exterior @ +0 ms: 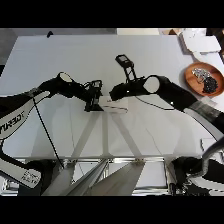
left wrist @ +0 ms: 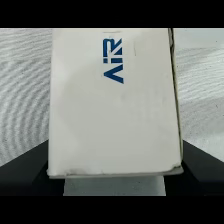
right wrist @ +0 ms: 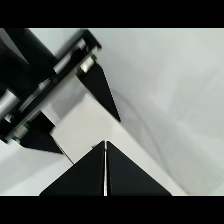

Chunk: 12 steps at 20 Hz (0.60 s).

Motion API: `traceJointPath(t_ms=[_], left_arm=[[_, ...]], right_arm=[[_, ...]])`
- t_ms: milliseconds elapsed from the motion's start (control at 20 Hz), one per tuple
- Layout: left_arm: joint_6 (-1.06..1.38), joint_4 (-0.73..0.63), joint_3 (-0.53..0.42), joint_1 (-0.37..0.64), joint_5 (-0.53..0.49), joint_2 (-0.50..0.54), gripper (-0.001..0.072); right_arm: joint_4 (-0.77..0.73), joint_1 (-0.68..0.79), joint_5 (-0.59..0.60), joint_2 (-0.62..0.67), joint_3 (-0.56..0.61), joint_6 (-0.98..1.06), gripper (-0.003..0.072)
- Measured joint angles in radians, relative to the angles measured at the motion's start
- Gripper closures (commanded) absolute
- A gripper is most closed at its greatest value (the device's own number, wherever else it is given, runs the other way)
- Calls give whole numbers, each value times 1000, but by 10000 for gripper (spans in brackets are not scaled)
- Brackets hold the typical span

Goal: Fold the box and place the chain.

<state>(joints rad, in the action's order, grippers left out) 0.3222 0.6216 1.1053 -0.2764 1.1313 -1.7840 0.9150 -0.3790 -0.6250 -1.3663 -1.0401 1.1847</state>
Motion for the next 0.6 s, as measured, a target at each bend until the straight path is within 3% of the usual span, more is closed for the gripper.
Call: traceJointPath(t_ms=[400,600], left_arm=[[2,0,0,0,-4,0,435],[2,0,0,0,-5,0,435]], right_arm=[[-566,137,-61,53,251,-423,673],[-692,153,-66,18,330,-529,673]])
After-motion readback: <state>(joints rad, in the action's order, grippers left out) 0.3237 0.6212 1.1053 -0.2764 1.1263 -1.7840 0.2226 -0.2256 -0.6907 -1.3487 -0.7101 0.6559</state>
